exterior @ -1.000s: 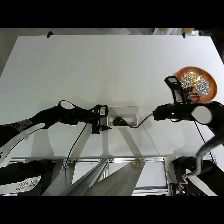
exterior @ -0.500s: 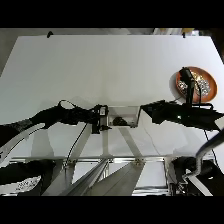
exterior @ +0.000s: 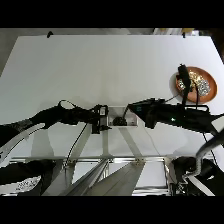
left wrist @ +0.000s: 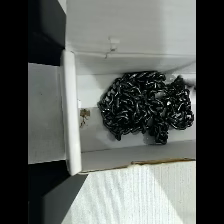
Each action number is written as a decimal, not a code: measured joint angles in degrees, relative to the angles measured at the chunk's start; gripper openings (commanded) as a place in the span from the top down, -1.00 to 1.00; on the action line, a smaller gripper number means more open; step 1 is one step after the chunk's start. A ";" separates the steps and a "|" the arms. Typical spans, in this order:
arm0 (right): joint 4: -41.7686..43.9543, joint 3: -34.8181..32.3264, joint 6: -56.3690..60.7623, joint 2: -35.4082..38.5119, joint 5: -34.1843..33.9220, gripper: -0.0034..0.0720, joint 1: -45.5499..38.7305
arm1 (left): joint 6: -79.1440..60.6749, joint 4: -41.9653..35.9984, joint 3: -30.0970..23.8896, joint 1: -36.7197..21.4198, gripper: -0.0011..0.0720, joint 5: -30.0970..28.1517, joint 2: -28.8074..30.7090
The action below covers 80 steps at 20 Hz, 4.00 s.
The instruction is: Fold the box and place the chain.
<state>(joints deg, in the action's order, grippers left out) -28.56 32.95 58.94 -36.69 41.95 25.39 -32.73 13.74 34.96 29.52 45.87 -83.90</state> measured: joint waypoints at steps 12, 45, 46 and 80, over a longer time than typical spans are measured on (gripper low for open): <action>-9.75 0.55 4.42 -17.40 -3.82 0.37 8.20 | 0.02 0.00 0.00 0.00 0.29 0.00 0.02; -50.07 21.31 26.80 -42.56 17.33 0.12 -15.82 | 0.00 -0.02 0.00 0.00 0.29 0.00 0.02; -50.45 21.33 27.36 -42.82 17.31 0.12 -15.82 | 0.02 -0.02 0.00 0.00 0.29 0.00 0.02; -51.93 21.29 27.02 -26.69 29.68 0.87 -6.75 | 0.00 0.00 0.00 0.00 0.29 0.00 0.02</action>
<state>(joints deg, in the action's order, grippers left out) -80.49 54.24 85.95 -63.37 71.64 18.63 -32.73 13.74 34.96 29.52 45.87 -83.88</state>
